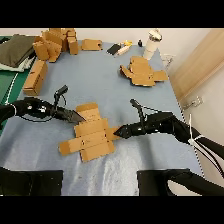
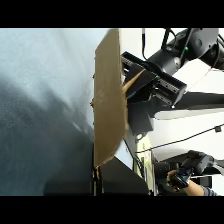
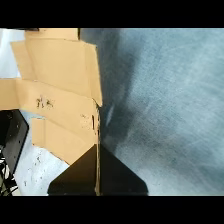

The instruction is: Fold the box.

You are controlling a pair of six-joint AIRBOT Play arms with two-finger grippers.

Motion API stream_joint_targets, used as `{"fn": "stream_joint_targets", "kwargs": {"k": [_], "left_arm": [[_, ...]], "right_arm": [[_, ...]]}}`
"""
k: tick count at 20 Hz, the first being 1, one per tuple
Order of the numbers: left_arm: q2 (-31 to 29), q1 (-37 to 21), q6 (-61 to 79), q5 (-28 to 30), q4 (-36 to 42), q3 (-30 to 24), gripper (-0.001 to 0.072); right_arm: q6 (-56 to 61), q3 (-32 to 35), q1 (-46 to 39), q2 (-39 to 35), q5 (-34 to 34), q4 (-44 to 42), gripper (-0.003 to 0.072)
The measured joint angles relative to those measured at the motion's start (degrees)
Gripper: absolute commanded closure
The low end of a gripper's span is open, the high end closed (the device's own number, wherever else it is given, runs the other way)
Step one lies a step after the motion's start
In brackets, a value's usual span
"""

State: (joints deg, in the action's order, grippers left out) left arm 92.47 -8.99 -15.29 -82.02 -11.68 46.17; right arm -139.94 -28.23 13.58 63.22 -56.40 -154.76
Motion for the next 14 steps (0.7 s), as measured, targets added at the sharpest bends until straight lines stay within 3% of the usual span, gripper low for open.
{"fn": "stream_joint_targets", "kwargs": {"k": [1,2,5,6,7,8,11,14], "left_arm": [[0.0,0.5,0.2,-0.6,0.0,0.3,0.07],[-0.1,1.0,0.3,-1.0,-0.1,0.7,0.07],[-1.0,3.8,0.7,0.3,-0.5,2.6,0.07],[-1.5,5.0,1.0,1.5,-0.7,3.3,0.07],[-2.1,6.1,1.5,2.6,-0.7,3.8,0.07],[-2.9,7.2,2.3,4.0,-0.9,4.3,0.0701],[-5.5,10.2,5.7,9.9,-0.6,4.8,0.07],[-7.5,13.0,10.3,14.4,0.8,4.9,0.0701]], "right_arm": [[0.2,-0.3,0.0,0.0,0.0,0.0,0.0333],[0.6,-0.8,-0.3,0.0,0.0,-0.1,0.016],[4.6,-5.7,-3.0,0.0,0.0,2.9,0.0147],[6.6,-8.0,-4.4,0.0,-0.6,4.8,0.0171],[9.2,-10.8,-6.0,0.0,-1.6,6.7,0.0374],[11.4,-13.3,-7.4,0.0,-3.3,8.2,0.0688],[16.4,-19.5,-9.9,-0.2,-10.2,11.1,0.0683],[20.0,-21.4,-9.1,-1.0,-13.5,13.5,0.0683]]}}
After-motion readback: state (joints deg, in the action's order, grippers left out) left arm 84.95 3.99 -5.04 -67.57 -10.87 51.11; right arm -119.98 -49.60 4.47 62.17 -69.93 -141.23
